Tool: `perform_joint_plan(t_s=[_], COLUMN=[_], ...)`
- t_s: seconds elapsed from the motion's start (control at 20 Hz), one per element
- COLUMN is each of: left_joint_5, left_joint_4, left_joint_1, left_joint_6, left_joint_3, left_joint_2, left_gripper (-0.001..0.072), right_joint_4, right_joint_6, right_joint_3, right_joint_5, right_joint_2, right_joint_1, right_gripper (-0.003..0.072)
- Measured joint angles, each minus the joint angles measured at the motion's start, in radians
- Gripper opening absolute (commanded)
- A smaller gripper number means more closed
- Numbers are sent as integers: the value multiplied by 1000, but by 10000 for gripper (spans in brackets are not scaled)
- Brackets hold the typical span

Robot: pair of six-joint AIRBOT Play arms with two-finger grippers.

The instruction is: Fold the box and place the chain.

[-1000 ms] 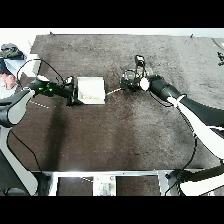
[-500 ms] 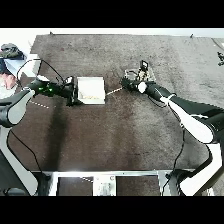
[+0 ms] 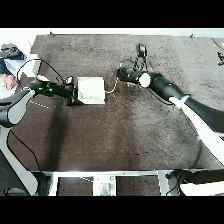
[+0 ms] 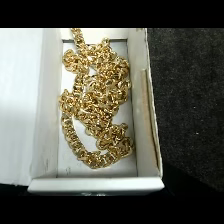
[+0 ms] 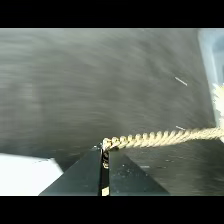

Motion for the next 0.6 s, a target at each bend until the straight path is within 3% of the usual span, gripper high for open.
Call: perform_joint_plan(t_s=[0.3, 0.6], left_joint_5=[0, 0], left_joint_4=[0, 0], left_joint_1=[0, 0], left_joint_6=[0, 0], left_joint_3=[0, 0], left_joint_2=[0, 0], left_gripper=[298, 298], right_joint_4=[-100, -126], right_joint_6=[-28, -51], right_joint_3=[-2, -2], right_joint_5=[19, -93], right_joint_2=[244, 314], right_joint_1=[122, 248], right_gripper=[-14, -14])
